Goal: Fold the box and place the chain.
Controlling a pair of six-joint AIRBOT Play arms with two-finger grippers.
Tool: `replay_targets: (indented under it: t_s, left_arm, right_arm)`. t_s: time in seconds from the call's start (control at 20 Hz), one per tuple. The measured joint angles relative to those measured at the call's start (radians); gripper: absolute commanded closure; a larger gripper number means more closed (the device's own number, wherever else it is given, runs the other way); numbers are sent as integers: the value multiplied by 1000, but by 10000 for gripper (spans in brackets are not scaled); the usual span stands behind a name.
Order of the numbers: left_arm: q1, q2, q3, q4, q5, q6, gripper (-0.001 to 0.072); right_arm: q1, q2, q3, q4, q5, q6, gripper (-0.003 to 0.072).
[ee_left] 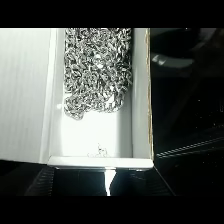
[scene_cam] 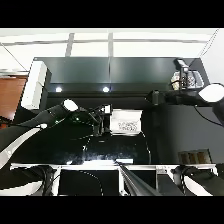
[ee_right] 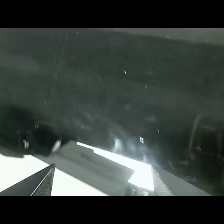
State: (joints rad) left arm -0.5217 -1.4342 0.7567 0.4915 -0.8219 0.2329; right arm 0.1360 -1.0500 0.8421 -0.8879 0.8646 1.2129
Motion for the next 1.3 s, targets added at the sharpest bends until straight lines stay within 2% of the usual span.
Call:
replay_targets:
  t_s: [0.2, 0.45, 0.55, 0.9, 1.1, 1.3]
  left_arm:
    - [0, 0, 0, 0, 2, -2, 373]
    - [0, 0, 0, -1, 5, -3, 356]
    - [0, 0, 0, -2, 7, -3, 356]
    - [0, 0, 0, -2, 8, -3, 357]
    - [0, 0, 0, -2, 8, -3, 356]
    - [0, 0, 0, -2, 8, -3, 356]
  right_arm:
    - [7, -135, 11, 101, 1, -189, -23]
    - [9, -174, 32, 216, 89, -613, -24]
    - [9, -175, 51, 237, 131, -715, -23]
    - [9, -155, 52, 272, 290, -835, -22]
    - [9, -106, -29, 285, 283, -909, -21]
    - [9, -84, -101, 292, 224, -989, -21]
